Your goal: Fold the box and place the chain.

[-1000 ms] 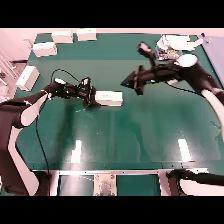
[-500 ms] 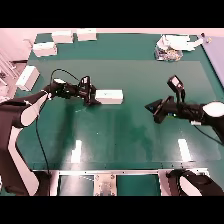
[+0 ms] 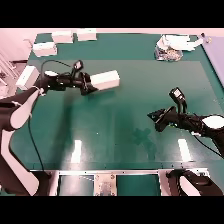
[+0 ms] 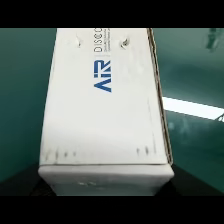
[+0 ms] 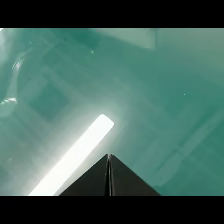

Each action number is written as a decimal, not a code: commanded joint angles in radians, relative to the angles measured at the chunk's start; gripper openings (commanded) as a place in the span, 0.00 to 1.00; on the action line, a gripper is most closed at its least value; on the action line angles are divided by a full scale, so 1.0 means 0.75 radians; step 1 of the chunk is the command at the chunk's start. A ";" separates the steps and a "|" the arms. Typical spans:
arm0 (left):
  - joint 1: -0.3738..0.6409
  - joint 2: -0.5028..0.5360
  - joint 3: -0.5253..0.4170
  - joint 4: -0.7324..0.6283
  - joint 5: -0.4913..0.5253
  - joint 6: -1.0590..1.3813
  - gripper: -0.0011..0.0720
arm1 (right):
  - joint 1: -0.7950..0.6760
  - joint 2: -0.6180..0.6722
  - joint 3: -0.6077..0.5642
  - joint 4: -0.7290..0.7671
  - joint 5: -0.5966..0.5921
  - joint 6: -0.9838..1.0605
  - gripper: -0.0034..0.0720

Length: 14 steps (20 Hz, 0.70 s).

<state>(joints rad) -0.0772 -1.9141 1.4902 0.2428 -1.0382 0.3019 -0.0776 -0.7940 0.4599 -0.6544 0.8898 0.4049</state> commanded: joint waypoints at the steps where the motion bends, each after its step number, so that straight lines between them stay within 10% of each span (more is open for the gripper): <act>1: 0.082 0.133 -0.012 0.021 0.155 -0.274 0.03 | -0.001 0.004 -0.005 0.000 -0.005 0.053 0.07; 14: 0.368 0.646 -0.663 0.024 0.925 -0.486 0.03 | 0.000 0.004 -0.005 0.035 -0.014 0.115 0.07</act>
<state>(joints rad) 0.1772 -1.4666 1.0832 0.2596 -0.4923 -0.0135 -0.0772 -0.7918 0.4564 -0.6350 0.8791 0.4732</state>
